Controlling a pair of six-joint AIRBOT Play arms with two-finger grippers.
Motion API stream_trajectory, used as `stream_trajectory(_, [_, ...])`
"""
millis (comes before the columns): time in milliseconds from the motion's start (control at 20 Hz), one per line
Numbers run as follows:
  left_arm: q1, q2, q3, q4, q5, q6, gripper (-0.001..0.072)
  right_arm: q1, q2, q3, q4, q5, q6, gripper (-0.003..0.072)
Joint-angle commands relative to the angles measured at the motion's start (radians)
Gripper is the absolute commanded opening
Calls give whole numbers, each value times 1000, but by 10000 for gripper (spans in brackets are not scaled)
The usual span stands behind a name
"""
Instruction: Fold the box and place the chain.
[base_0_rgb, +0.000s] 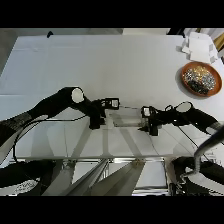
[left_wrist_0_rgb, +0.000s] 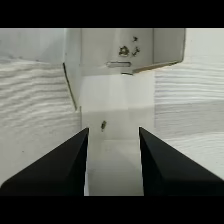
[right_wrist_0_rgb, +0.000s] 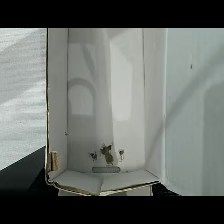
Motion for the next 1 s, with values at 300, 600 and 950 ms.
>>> stream_trajectory(300, [-42,-12,0,-18,43,279,364,0,0,0,0,0,0,406])
stream_trajectory(600, [-63,-12,0,-29,51,288,340,0,0,0,0,0,0,406])
stream_trajectory(950, [-76,-12,0,-53,51,288,264,0,0,0,0,0,0,406])
